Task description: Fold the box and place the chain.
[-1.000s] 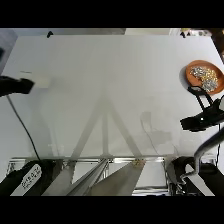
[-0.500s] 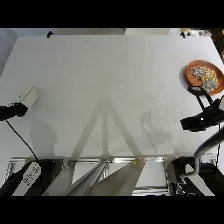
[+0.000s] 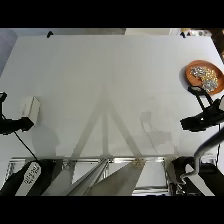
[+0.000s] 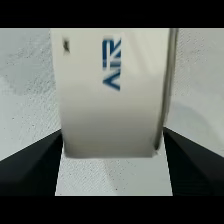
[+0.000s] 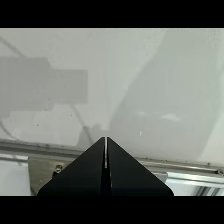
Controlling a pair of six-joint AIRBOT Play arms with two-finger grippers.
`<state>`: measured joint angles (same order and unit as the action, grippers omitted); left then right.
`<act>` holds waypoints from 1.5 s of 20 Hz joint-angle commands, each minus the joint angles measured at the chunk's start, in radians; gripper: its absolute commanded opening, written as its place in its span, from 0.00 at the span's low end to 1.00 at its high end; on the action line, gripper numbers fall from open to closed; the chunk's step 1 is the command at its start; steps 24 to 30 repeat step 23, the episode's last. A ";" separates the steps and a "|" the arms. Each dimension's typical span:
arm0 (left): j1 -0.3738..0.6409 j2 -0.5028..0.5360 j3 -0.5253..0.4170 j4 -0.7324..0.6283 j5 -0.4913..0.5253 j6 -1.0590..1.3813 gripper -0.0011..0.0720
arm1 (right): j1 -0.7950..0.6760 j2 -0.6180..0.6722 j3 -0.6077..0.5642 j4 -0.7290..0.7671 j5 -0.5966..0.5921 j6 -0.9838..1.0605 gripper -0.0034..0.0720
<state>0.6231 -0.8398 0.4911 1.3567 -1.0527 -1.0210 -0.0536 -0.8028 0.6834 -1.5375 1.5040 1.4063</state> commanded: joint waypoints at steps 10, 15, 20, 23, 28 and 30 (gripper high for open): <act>-0.097 0.341 -0.003 0.007 -0.085 -0.034 0.97 | 0.000 0.001 0.001 0.000 0.000 0.000 0.07; -0.156 0.400 -0.003 0.005 -0.135 -0.035 0.96 | 0.000 0.001 0.001 0.000 0.000 0.000 0.07; -0.208 0.400 -0.003 0.005 -0.119 -0.035 0.96 | 0.000 0.001 0.001 0.000 0.000 0.000 0.07; -0.222 0.400 -0.003 0.005 -0.102 -0.043 0.96 | 0.000 0.001 0.001 0.000 0.000 0.000 0.07; -0.222 0.400 -0.003 0.005 -0.102 -0.043 0.96 | 0.000 0.001 0.001 0.000 0.000 0.000 0.07; -0.222 0.400 -0.003 0.005 -0.102 -0.043 0.96 | 0.000 0.001 0.001 0.000 0.000 0.000 0.07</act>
